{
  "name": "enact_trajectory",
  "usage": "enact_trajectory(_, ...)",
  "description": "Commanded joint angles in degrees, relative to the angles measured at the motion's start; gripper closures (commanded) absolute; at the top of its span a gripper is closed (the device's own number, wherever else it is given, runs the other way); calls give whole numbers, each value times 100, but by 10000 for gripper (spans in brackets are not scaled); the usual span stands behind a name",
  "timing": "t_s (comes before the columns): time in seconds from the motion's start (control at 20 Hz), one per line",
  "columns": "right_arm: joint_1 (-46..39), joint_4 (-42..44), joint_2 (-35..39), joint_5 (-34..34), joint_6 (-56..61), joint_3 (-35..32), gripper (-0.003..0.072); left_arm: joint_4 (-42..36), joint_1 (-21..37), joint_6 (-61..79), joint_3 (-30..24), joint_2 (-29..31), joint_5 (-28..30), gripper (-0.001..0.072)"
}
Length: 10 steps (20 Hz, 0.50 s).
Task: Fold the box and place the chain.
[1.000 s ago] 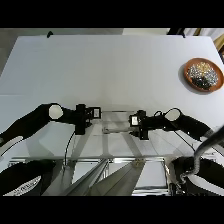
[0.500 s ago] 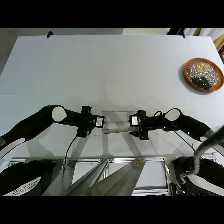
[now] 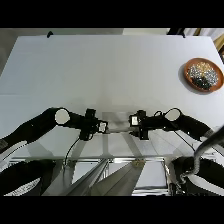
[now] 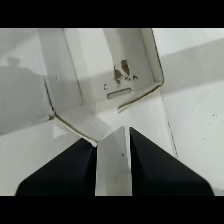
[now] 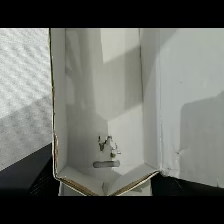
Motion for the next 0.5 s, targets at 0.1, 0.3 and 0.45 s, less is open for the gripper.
enact_trajectory(0.1, 0, 2, 0, 0, 2, 0, 302, -415, -258, 15, -2, -7, 181, 508)
enact_trajectory(0.3, -2, 2, 2, 0, 0, 0, 302, -695, -520, 13, -2, -37, 442, 627)
enact_trajectory(0.45, -2, 2, 0, 0, 2, 0, 302, -758, -647, 13, -2, -238, 479, 690)
